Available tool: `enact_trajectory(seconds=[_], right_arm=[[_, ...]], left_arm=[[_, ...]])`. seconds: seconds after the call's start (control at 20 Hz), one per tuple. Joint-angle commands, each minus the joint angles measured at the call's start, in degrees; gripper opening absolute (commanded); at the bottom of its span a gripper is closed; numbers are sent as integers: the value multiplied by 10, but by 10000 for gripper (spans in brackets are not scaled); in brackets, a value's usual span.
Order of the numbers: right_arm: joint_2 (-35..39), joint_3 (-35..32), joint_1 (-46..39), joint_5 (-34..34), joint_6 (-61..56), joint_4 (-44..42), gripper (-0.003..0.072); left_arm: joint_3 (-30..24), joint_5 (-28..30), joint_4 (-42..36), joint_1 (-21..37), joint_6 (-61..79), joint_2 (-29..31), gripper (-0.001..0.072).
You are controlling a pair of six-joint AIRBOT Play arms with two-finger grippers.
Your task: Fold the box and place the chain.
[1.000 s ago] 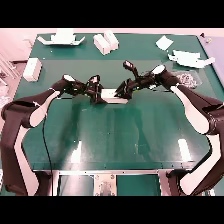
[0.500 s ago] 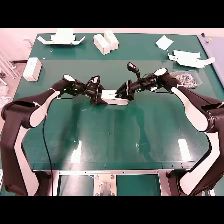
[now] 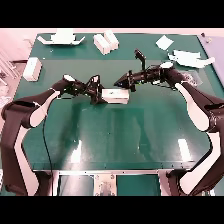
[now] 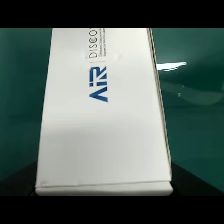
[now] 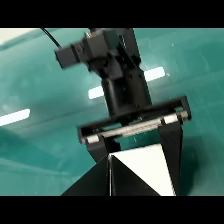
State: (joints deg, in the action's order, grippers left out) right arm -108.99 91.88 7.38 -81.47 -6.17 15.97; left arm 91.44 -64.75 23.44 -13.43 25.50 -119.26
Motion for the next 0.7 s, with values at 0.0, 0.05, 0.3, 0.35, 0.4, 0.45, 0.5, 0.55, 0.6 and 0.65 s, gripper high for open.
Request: enact_trajectory(seconds=[0.0, 0.05, 0.3, 0.35, 0.4, 0.45, 0.5, 0.55, 0.6, 0.65], right_arm=[[18, 3, -12, 2, -48, -2, 12], [38, -7, -18, 18, -58, 2, 12], [213, -156, -49, 110, -69, 23, 12], [245, -190, -57, 117, -69, 23, 12], [278, -227, -68, 127, -73, 23, 12], [307, -262, -82, 134, -74, 23, 13], [338, -302, -98, 151, -80, 23, 13], [368, -342, -113, 173, -80, 23, 12], [397, -386, -128, 202, -80, 23, 12], [421, -425, -141, 223, -78, 23, 13]], left_arm=[[0, -2, 1, 0, 0, 0, 391], [0, -2, 1, 0, 0, 0, 391], [0, -2, -11, 0, 0, 0, 391], [0, -3, -21, 0, 0, 0, 391], [0, -4, -26, 0, 0, 0, 390], [0, -7, -26, 0, 0, 0, 391], [0, -8, -27, 0, 0, 0, 391], [0, -8, -27, 0, 0, 0, 391], [0, -8, -28, 0, 0, 0, 390], [0, -7, -31, 0, 0, 0, 390]])
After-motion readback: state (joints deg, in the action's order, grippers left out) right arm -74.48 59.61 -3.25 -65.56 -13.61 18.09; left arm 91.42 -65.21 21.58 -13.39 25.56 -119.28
